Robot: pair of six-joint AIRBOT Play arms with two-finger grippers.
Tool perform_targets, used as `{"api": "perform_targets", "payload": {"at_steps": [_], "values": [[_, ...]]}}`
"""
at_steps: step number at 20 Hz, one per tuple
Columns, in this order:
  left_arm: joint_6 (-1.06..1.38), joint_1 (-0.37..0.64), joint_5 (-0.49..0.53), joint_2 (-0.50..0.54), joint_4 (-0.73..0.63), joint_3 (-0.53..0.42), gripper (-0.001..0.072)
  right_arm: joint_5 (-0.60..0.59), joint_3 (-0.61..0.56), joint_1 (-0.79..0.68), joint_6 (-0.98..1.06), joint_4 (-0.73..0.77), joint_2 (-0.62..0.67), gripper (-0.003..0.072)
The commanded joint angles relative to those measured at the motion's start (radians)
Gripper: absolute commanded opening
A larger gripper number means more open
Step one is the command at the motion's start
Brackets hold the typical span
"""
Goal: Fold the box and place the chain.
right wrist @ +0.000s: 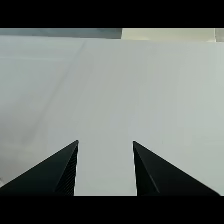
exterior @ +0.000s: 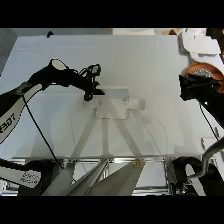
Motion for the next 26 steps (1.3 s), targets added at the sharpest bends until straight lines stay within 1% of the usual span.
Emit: {"api": "perform_targets", "payload": {"at_steps": [1,6,10,18,20,21,22,23,24,25,26], "values": [[-0.005,-0.001,0.006,-0.031,0.006,-0.002,0.0002,0.000,0.001,-0.001,0.000,0.000,0.001,0.0356],[-0.005,-0.001,0.008,-0.065,0.029,-0.003,0.0002,0.000,0.001,-0.001,0.000,0.000,0.001,0.0356],[-0.019,0.000,0.014,-0.068,0.050,-0.002,0.0003,0.000,0.001,-0.001,0.000,0.000,0.001,0.0356],[-0.027,-0.001,0.022,-0.068,0.049,-0.002,0.0014,-0.002,0.001,-0.001,0.000,0.002,0.001,0.0356],[-0.027,0.000,0.022,-0.068,0.049,-0.002,0.0014,-0.013,0.003,-0.001,0.000,0.032,0.001,0.0356],[-0.027,-0.001,0.022,-0.068,0.049,-0.002,0.0014,0.000,0.003,0.000,0.000,0.065,0.001,0.0357],[-0.027,-0.001,0.022,-0.068,0.049,-0.002,0.0014,0.039,0.010,0.000,-0.013,0.074,0.001,0.0357],[-0.027,0.000,0.023,-0.068,0.049,-0.002,0.0014,0.103,0.019,0.000,-0.050,0.071,0.001,0.0359],[-0.027,-0.001,0.022,-0.068,0.049,-0.002,0.0014,0.182,0.029,0.000,-0.106,0.071,0.001,0.0399],[-0.027,0.000,0.022,-0.068,0.048,-0.002,0.0014,0.270,0.035,0.000,-0.174,0.072,0.001,0.0558],[-0.027,-0.001,0.022,-0.068,0.049,-0.002,0.0014,0.342,0.036,0.000,-0.240,0.073,0.001,0.0668]]}}
